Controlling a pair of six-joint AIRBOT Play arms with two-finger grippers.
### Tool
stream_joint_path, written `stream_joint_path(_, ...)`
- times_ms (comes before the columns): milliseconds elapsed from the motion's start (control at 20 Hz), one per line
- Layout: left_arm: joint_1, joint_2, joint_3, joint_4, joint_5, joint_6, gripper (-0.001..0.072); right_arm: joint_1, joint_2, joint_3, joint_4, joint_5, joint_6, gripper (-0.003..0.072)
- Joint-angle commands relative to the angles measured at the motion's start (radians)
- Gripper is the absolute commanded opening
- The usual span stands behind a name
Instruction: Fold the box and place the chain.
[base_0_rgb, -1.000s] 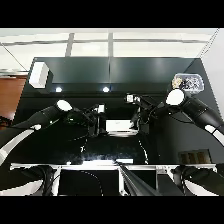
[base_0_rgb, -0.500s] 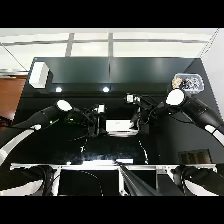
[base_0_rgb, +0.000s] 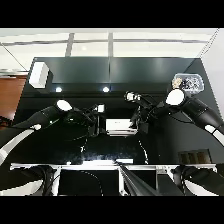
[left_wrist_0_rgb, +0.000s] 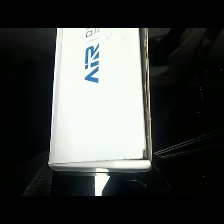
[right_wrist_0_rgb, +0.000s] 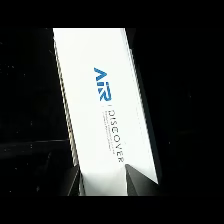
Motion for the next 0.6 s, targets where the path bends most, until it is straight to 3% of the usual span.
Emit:
stream_joint_path(0, 0.0, -0.001, 0.001, 0.0, -0.001, 0.001, 0.0528, 0.0, 0.0, 0.0, 0.013, -0.002, 0.017, 0.0317)
stream_joint_path(550, 0.0, -0.001, 0.001, 0.0, -0.002, 0.001, 0.0528, 0.001, -0.003, -0.002, 0.005, -0.002, 0.016, 0.0317)
